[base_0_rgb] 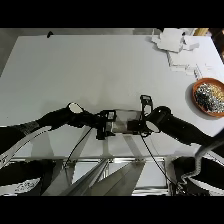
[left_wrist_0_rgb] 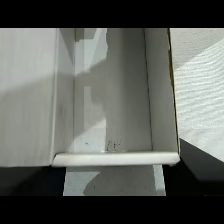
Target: Fold the box and place the chain.
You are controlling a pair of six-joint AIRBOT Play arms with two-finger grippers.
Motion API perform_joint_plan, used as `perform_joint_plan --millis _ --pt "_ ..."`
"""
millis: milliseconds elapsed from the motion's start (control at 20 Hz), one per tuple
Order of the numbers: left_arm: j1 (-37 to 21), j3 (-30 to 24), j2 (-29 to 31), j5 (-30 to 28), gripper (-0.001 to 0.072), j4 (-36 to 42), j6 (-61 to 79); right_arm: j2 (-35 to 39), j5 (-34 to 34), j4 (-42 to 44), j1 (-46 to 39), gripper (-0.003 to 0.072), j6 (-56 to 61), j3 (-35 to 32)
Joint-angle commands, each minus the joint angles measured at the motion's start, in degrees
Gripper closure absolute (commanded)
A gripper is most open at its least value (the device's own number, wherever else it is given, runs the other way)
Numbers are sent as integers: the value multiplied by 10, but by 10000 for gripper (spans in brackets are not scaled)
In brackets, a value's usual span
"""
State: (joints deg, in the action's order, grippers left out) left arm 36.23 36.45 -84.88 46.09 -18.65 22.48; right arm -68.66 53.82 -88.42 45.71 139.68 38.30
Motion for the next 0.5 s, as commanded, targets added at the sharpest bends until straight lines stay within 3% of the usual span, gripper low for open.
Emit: perform_joint_plan --millis 0,100,200,250,400,450 --pt "-1 1 0 0 498 0 0 -6 2 1 5 424 1 0" --pt "-1 1 0 0 498 0 0 -6 2 1 5 510 0 0" --pt "-1 1 0 0 498 0 0 -6 6 1 5 643 0 0" --pt "-1 1 0 0 498 0 0 -6 7 0 5 667 0 0" --pt "-1 1 0 0 498 0 0 -6 10 1 5 666 -1 0" --pt "-1 1 0 0 498 0 0 -6 10 0 5 617 -5 0"
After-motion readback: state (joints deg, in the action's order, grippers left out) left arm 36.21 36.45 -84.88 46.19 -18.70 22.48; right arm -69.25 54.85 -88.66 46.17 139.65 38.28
